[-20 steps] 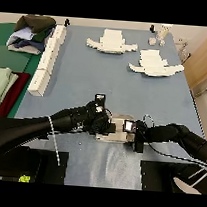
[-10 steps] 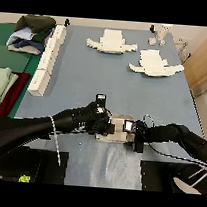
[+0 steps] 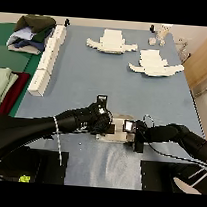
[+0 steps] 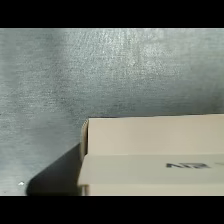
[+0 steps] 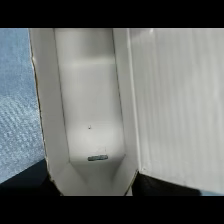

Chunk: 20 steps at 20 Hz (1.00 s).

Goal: Fold the box.

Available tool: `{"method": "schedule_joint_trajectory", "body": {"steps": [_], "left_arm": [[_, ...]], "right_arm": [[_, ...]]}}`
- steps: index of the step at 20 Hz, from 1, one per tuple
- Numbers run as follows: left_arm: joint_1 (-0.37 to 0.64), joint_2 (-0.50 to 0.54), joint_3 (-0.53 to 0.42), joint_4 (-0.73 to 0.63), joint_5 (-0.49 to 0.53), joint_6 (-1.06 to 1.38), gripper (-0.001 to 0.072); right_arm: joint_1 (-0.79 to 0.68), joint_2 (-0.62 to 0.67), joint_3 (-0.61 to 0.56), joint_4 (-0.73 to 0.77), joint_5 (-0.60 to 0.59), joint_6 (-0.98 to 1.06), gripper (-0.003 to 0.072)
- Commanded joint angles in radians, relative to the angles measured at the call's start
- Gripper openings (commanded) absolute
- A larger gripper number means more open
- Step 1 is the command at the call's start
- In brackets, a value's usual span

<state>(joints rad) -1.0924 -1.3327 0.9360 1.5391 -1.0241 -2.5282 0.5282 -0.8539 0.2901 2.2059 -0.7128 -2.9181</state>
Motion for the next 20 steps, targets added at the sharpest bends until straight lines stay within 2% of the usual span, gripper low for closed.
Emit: {"method": "schedule_joint_trajectory", "body": {"steps": [1, 2, 8, 9, 10, 11, 15, 16, 17, 18, 20], "left_arm": [[0.001, -0.002, 0.001, -0.002, -0.002, -0.002, 0.0139], [0.001, -0.002, 0.001, -0.002, -0.007, -0.002, 0.0017], [0.001, -0.002, 0.001, -0.01, -0.026, -0.034, 0.0012], [0.001, -0.002, 0.002, -0.018, -0.025, -0.021, 0.0046], [0.001, -0.002, 0.002, -0.021, -0.027, -0.019, 0.0293], [0.001, -0.002, 0.003, -0.024, -0.027, -0.02, 0.0427], [0.001, -0.002, 0.005, -0.024, -0.027, -0.02, 0.0418], [0.001, -0.002, 0.005, -0.024, -0.027, -0.02, 0.0378], [0.001, -0.002, 0.005, -0.024, -0.027, -0.018, 0.0076], [0.001, -0.002, 0.005, -0.024, -0.026, -0.01, 0.0011], [0.001, -0.002, 0.005, -0.024, -0.026, -0.007, 0.0011]], "right_arm": [[0.001, -0.001, -0.001, 0.0, 0.0, 0.0, 0.0406], [0.001, -0.001, -0.001, 0.0, 0.0, 0.0, 0.0406], [0.001, -0.001, -0.001, 0.0, 0.0, 0.0, 0.0406], [0.001, -0.001, -0.001, 0.0, 0.0, 0.0, 0.0406], [0.001, -0.001, -0.001, 0.0, 0.0, 0.0, 0.0406], [0.001, -0.001, -0.001, 0.0, 0.0, 0.0, 0.0406], [0.001, -0.001, -0.001, 0.0, 0.0, 0.0, 0.0406], [0.001, -0.001, -0.001, 0.0, 0.0, 0.0, 0.0406], [0.001, -0.001, -0.001, 0.0, 0.0, 0.0, 0.0406], [0.001, -0.001, -0.001, 0.0, 0.0, 0.0, 0.0406], [0.001, -0.001, -0.001, 0.0, 0.0, 0.0, 0.0406]]}}
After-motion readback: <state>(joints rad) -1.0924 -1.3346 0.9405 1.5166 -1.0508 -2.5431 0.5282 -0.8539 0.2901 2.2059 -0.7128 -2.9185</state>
